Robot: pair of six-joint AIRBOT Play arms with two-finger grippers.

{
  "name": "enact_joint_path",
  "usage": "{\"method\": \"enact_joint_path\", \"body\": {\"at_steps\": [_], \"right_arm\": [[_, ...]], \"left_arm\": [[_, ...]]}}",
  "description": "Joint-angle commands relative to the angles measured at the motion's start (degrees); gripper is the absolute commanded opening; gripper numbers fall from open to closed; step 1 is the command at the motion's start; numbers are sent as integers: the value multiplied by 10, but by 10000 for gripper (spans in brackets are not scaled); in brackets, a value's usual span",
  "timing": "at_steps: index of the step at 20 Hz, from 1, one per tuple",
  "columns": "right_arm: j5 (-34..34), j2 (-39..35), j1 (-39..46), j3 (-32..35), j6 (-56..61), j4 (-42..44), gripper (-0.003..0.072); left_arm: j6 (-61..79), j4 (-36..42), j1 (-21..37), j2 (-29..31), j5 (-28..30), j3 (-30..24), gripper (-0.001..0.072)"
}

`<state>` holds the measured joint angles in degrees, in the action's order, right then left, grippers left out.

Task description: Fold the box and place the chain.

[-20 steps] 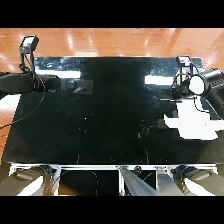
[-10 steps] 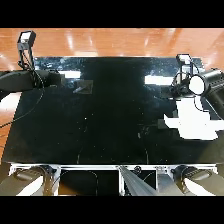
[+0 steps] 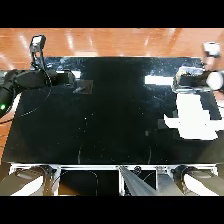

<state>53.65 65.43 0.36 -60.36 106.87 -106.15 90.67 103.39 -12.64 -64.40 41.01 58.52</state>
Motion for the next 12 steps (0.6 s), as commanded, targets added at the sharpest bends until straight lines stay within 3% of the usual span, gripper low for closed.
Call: {"method": "enact_joint_path", "body": {"at_steps": [1, 3, 4, 6, 9, 12], "right_arm": [[-3, 3, 228, -1, -15, 15, 715], [-11, 18, 400, -1, -129, 168, 716], [1, 30, 485, -1, -223, 285, 716], [76, 69, 626, -10, -368, 465, 715], [251, 161, 762, -39, -407, 472, 715], [351, 238, 814, -72, -455, 489, 715]], "left_arm": [[0, 12, -11, -18, 12, 0, 631], [-1, 12, -22, -19, 14, 0, 631], [0, 12, -26, -19, 11, 0, 630], [2, 12, -31, -19, 10, 0, 630], [-42, 29, -30, -19, 5, 0, 630], [-50, 35, -31, -19, 6, 0, 631]]}}
